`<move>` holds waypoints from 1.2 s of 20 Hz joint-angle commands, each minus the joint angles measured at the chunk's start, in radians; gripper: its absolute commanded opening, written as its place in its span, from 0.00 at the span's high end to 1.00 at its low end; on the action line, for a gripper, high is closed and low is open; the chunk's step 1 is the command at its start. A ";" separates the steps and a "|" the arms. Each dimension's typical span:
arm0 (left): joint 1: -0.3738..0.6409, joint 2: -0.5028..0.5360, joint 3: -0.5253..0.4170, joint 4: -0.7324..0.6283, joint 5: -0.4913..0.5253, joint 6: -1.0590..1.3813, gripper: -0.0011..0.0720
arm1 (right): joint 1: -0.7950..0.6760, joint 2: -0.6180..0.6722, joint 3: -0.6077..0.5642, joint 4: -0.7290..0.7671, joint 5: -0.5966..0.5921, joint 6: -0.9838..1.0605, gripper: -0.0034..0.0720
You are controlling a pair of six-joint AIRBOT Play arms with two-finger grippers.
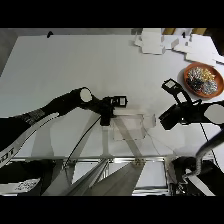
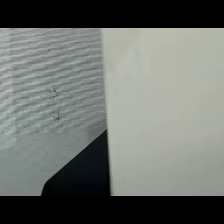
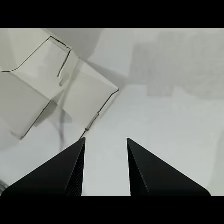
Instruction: Fold the box and place the chain.
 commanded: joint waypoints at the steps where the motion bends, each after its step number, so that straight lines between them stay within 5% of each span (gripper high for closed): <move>1: 0.000 0.000 0.001 0.004 0.008 -0.005 0.97 | 0.000 0.001 0.001 0.000 0.000 0.000 0.56; 14: 0.000 0.000 0.001 0.004 0.004 -0.005 0.97 | 0.000 0.001 0.001 0.009 0.028 0.000 0.57; 16: 0.000 0.000 0.001 0.004 0.004 -0.005 0.97 | 0.000 0.001 0.001 0.050 0.090 -0.018 0.76; 19: 0.000 0.000 0.001 0.004 0.003 -0.005 0.97 | 0.003 0.001 -0.001 0.175 0.183 -0.187 0.93; 24: 0.000 0.000 0.001 0.004 0.004 -0.005 0.97 | 0.197 -0.005 -0.036 0.196 -0.009 -0.463 0.93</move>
